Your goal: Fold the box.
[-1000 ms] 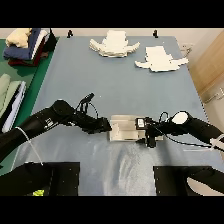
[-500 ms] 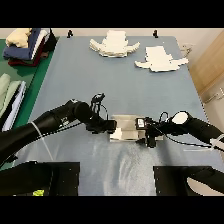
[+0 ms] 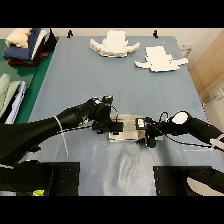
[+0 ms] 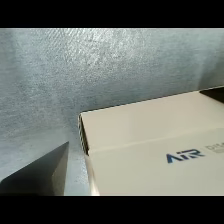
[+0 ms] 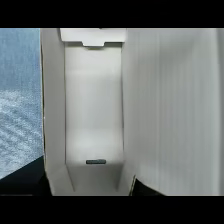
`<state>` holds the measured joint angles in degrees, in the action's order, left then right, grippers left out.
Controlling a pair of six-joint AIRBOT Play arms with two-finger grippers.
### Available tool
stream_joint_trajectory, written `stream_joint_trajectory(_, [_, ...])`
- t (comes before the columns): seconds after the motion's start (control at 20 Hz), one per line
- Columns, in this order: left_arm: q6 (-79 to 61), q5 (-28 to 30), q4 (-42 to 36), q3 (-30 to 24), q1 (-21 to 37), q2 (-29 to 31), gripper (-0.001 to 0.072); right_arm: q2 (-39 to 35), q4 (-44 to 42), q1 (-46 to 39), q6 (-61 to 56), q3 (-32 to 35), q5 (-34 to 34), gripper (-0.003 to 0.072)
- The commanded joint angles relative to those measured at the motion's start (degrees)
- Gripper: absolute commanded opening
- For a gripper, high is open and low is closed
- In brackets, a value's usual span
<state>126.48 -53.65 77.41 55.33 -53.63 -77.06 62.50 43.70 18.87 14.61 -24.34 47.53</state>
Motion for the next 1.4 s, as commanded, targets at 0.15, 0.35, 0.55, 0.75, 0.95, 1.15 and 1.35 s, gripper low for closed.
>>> stream_joint_trajectory(0.15, [6.62, -2.84, 5.29, 3.43, -3.56, -4.55, 0.034, 0.04, -0.02, 0.02, 0.0, 0.0, 0.02, 0.049])
stream_joint_trajectory(0.35, [11.08, -3.41, 8.59, 3.54, -4.66, -5.03, 0.0026, 0.04, -0.02, 0.02, 0.0, 0.0, 0.02, 0.049])
stream_joint_trajectory(0.55, [12.5, -4.09, 8.61, 3.54, -4.66, -5.03, 0.0015, 0.04, -0.02, 0.02, 0.0, 0.0, 0.02, 0.049])
stream_joint_trajectory(0.75, [11.43, -3.96, 7.58, 3.69, -4.92, -4.96, 0.0361, 0.04, -0.02, 0.02, 0.0, 0.0, 0.02, 0.0491])
stream_joint_trajectory(0.95, [12.39, -9.18, 8.2, 6.62, -4.68, -4.96, 0.0664, 0.04, -0.02, 0.02, 0.0, 0.0, 0.02, 0.0491])
stream_joint_trajectory(1.15, [12.17, -15.32, 8.92, 10.29, -3.04, -4.96, 0.0665, 0.04, -0.02, 0.02, 0.0, 0.0, 0.02, 0.049])
stream_joint_trajectory(1.35, [3.76, -29.11, 5.25, 16.74, 1.75, -4.96, 0.0386, 0.04, -0.02, 0.02, 0.0, 0.0, 0.02, 0.0491])
